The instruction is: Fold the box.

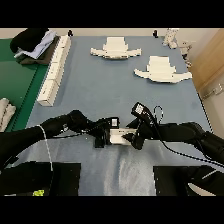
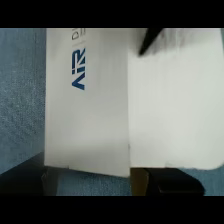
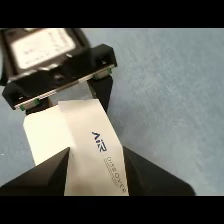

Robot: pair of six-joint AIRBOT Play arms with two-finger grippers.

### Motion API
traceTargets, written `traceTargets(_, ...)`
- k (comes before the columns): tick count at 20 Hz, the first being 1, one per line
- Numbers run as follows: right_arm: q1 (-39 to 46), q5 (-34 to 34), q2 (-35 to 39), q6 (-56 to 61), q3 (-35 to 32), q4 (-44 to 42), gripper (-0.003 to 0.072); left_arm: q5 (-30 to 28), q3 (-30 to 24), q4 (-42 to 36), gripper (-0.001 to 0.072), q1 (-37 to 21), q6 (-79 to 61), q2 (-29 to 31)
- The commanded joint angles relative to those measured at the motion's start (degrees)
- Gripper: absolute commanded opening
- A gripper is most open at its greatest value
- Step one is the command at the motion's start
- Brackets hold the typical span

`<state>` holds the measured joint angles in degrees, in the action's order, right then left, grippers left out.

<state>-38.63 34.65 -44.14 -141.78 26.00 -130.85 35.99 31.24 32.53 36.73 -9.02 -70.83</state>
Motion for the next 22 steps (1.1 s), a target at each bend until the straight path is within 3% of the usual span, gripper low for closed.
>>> traceTargets(1,-0.1,2.2,-0.5,-11.9,1.2,0.1,0.0512,0.0,0.1,0.0,0.0425,0.0,0.0,0.0)
traceTargets(4,-0.1,4.8,-2.6,-18.4,1.2,0.1,0.0512,0.0,0.1,0.0,0.0425,0.0,0.0,0.0)
traceTargets(8,-1.7,2.8,-4.9,-25.4,1.2,1.3,0.0512,0.0,0.1,0.0,0.0425,0.0,0.0,0.0)
traceTargets(22,-4.3,-1.8,-4.8,-28.2,1.4,5.8,0.0511,0.0,0.1,0.0,0.0425,0.0,0.0,0.0)
